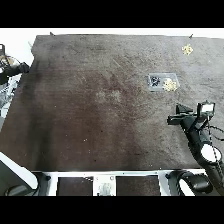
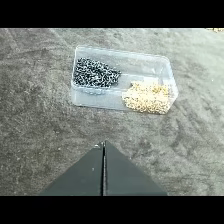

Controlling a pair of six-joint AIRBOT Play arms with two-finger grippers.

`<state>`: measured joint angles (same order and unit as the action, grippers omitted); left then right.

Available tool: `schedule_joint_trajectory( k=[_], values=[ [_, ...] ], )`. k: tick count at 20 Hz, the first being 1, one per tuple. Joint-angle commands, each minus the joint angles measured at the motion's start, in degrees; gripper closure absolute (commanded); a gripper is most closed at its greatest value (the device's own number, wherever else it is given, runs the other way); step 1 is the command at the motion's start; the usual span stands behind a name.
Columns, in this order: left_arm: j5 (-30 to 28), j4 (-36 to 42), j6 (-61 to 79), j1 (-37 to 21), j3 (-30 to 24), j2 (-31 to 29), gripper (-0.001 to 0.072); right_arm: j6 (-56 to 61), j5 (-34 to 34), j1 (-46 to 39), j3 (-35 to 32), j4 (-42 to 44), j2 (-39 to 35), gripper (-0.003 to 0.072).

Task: Fold the box and place the chain.

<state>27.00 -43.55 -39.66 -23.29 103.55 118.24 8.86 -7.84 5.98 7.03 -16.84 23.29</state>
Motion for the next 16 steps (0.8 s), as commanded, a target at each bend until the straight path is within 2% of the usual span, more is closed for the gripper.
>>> schedule_joint_trajectory(
  k=[1, 5, 11, 12, 13, 15, 16],
  values=[
    [-2.1, -0.42, 3.72, -0.09, 0.31, 1.01, 0.0702, 0.04, 0.09, 0.02, -0.07, 2.36, -0.04, 0.068],
    [0.04, 0.96, 3.61, 0.28, 0.31, 2.58, 0.0697, 0.02, 0.09, 0.02, -0.07, 4.11, -0.04, 0.068],
    [-1.03, -0.74, 3.54, 0.85, 0.33, 2.56, 0.0695, 0.02, 0.07, 0.02, -0.04, 4.11, -0.04, 0.068],
    [-1.07, -0.83, 3.56, 0.87, 0.31, 2.56, 0.0486, 0.02, 0.07, 0.02, -0.07, 4.11, -0.04, 0.068],
    [-1.11, -0.81, 3.56, 0.85, 0.31, 2.56, 0.0245, 0.02, 0.07, 0.02, -0.04, 4.11, -0.04, 0.068],
    [-1.16, -0.81, 3.58, 0.85, 0.33, 2.56, 0.0194, 0.02, 0.07, 0.02, -0.04, 4.11, -0.04, 0.068],
    [-1.66, -0.81, 3.15, 0.87, 0.33, 2.56, 0.0024, 0.02, 0.07, 0.02, -0.04, 4.11, -0.04, 0.068]
  ],
)
